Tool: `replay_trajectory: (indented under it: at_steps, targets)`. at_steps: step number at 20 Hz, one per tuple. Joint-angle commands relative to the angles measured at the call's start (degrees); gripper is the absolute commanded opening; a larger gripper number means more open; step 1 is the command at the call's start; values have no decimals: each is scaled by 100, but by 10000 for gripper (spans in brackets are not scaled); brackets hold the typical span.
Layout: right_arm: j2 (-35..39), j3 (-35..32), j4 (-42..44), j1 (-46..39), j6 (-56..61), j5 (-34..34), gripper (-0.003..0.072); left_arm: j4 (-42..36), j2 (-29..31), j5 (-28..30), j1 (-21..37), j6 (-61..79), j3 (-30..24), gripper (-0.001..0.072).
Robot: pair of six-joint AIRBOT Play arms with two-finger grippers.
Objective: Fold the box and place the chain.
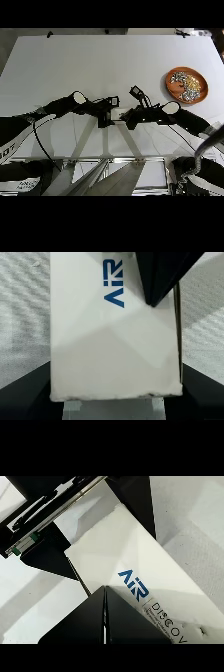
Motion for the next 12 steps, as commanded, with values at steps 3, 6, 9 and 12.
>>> replay_trajectory:
  at_steps: [3,6,9,12]
  targets:
    - [-22,-87,369,7,-417,-192,9,-17,4,-2,2,-20,-2,171]
    - [-22,70,717,7,-592,-195,10,-17,4,-4,2,-20,-2,171]
    - [42,470,678,7,-529,52,11,-17,4,-2,2,-20,-2,171]
    - [511,813,-11,-15,170,247,10,-17,4,0,0,-20,-2,171]
